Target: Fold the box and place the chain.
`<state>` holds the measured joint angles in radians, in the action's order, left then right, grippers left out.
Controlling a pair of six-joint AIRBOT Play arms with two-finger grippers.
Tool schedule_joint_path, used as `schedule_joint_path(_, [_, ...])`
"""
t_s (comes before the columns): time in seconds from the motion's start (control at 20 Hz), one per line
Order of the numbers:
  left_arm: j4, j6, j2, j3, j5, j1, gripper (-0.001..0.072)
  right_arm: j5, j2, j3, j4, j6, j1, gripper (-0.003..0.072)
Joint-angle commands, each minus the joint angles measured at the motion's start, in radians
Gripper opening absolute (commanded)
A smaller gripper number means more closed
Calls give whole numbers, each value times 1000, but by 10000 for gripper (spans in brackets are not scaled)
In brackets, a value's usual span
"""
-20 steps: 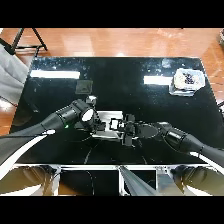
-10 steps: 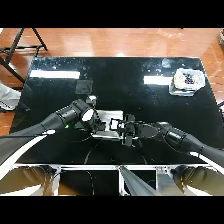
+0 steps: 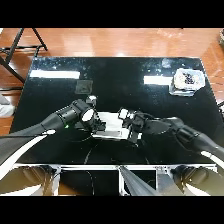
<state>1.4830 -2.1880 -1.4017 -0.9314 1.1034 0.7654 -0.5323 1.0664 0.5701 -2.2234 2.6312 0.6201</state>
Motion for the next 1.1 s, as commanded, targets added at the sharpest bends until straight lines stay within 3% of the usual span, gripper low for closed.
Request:
schedule_joint_path(0.0, [0,0,0,0,-2,0,21,-132,-117,0,24,-198,-141,16])
schedule_joint_path(0.1, [0,0,0,0,-2,0,21,-215,-176,0,26,-400,-252,16])
schedule_joint_path(0.3, [0,0,0,0,-2,0,21,-540,-232,0,151,-541,-442,16])
schedule_joint_path(0.45, [2,0,0,0,-2,0,21,-632,-232,-13,250,-744,-565,15])
schedule_joint_path(0.6, [1,0,0,0,-3,0,21,-596,-228,-95,190,-832,-603,14])
schedule_joint_path(0.8, [1,0,0,0,-3,0,21,-452,-174,-279,-61,-848,-582,15])
schedule_joint_path(1.05, [0,0,0,0,-2,0,21,-253,-60,-287,-231,-848,-401,16])
